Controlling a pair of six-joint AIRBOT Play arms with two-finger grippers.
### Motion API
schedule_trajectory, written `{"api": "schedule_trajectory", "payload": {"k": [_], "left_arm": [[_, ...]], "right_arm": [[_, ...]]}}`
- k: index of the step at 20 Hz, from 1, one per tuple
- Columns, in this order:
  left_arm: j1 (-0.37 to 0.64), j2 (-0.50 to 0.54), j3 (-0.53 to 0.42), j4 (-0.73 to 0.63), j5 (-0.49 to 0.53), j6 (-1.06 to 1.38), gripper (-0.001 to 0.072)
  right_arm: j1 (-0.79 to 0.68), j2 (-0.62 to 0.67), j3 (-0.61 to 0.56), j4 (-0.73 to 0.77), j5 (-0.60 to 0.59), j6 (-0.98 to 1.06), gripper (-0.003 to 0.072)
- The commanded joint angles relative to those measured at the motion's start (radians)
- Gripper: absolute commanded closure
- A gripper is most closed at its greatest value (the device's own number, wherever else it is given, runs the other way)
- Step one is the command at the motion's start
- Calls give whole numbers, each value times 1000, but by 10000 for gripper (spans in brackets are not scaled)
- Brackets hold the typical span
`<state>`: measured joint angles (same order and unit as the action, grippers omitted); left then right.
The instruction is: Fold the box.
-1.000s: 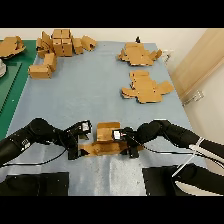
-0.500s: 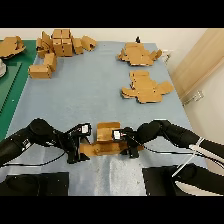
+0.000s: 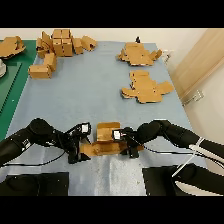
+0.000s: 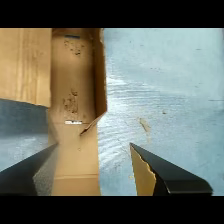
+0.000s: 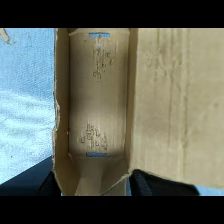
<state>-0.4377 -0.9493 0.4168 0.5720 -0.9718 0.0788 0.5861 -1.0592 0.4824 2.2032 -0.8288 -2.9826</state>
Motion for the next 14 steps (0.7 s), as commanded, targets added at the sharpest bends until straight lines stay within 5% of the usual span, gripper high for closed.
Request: {"api": "schedule_trajectory", "payload": {"k": [1,5,7,14], "left_arm": [[1,0,0,-1,92,0,3],[0,-6,0,-5,124,-2,5],[-21,-10,0,-4,132,-27,178],[-96,-28,0,-5,241,-27,184]], "right_arm": [[1,0,0,0,0,0,114],[1,0,0,0,0,0,114],[1,0,0,0,0,0,115],[1,0,0,0,0,0,114]]}}
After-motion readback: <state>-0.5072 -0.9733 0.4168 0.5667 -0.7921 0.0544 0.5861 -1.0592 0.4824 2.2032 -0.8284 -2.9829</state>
